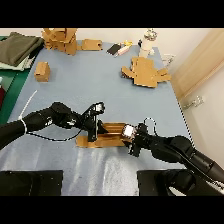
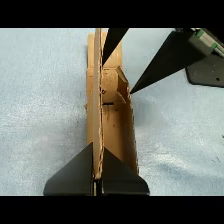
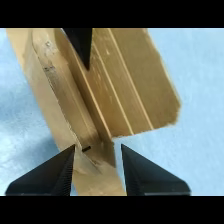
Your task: Fold the box.
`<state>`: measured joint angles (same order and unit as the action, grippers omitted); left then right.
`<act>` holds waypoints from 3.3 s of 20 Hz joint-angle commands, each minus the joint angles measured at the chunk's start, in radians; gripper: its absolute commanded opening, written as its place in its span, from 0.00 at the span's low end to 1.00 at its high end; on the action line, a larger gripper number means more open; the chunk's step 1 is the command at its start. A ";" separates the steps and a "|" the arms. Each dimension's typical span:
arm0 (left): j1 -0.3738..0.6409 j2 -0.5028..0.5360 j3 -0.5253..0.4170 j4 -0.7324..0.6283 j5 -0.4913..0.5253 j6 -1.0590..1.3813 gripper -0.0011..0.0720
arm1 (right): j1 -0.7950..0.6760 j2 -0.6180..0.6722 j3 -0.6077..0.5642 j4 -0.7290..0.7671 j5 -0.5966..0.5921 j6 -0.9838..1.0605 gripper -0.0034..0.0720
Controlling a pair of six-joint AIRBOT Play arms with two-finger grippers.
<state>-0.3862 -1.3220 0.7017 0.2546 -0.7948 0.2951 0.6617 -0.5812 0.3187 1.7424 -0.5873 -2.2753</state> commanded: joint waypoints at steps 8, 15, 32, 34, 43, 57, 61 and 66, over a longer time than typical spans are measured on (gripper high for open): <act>0.000 0.000 0.000 0.000 0.000 0.000 0.03 | -0.256 -0.180 0.090 0.446 -0.217 -0.646 0.65; 0.000 0.000 0.000 0.000 0.000 0.000 0.03 | -0.313 -0.396 0.212 0.454 -0.374 -0.726 0.65; 0.000 0.000 0.000 0.000 0.000 0.000 0.03 | -0.312 -0.417 0.214 0.394 -0.367 -0.641 0.65; 0.000 0.000 0.000 0.000 0.000 0.000 0.03 | -0.312 -0.424 0.214 0.423 -0.355 -0.725 0.65; 0.000 0.000 0.000 0.000 0.000 0.000 0.03 | -0.312 -0.427 0.214 0.406 -0.312 -0.677 0.65; 0.000 0.000 0.000 0.000 0.000 0.000 0.03 | -0.313 -0.427 0.214 0.349 -0.332 -0.620 0.66; 0.000 0.000 0.000 0.000 0.000 0.000 0.03 | -0.343 -0.427 0.216 0.366 -0.418 -0.584 0.99; 0.000 0.000 0.000 0.000 0.000 0.000 0.03 | -0.346 -0.283 0.257 0.324 -0.560 -0.475 0.99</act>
<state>-0.3870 -1.3220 0.7017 0.2546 -0.7956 0.2951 0.3199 -0.9417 0.5587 2.0949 -1.0595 -2.8388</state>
